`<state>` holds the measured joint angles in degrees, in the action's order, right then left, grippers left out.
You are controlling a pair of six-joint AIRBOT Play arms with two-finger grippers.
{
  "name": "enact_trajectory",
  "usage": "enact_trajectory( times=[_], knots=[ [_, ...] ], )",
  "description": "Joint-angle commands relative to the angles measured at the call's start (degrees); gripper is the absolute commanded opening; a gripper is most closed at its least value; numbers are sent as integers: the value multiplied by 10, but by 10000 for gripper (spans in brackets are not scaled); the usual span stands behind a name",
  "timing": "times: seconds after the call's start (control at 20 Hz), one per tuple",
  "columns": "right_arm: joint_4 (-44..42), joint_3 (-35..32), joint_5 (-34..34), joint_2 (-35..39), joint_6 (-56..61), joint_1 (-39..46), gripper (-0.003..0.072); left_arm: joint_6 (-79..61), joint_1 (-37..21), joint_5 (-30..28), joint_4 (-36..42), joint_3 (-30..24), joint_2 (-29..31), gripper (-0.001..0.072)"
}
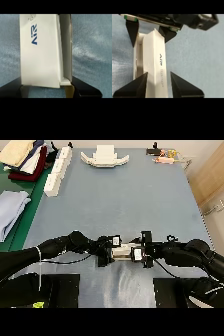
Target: Fold the box.
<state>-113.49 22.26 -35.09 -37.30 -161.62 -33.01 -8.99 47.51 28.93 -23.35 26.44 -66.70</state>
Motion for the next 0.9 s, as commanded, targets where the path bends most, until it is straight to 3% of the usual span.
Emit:
enact_trajectory(
  times=[0.0, 0.05, 0.15, 0.25, 0.35, 0.55, 0.6, 0.85],
  knots=[
    [-4, 0, -8, -9, 0, -14, 400, -1, 0, 1, 0, 0, 0, 513],
    [-8, 0, -14, -9, 0, -17, 395, -1, 0, 1, 0, 0, 0, 513],
    [-10, -1, -19, -10, 1, -24, 282, -1, 0, 1, 0, 0, 0, 513],
    [-11, -1, -23, -10, 2, -31, 277, -1, 0, 1, 0, 0, 0, 513],
    [-18, -1, -33, -10, 2, -32, 174, -1, 0, 1, 0, 0, 0, 513],
    [-18, -1, -36, -10, 2, -31, 147, -1, 0, 1, 0, 0, 0, 513],
    [-18, -1, -37, -10, 3, -32, 87, -1, 0, 1, 0, 0, 0, 513],
    [-19, -1, -46, -8, 9, -31, 93, -1, 0, 1, 0, 0, 0, 513]
  ],
)
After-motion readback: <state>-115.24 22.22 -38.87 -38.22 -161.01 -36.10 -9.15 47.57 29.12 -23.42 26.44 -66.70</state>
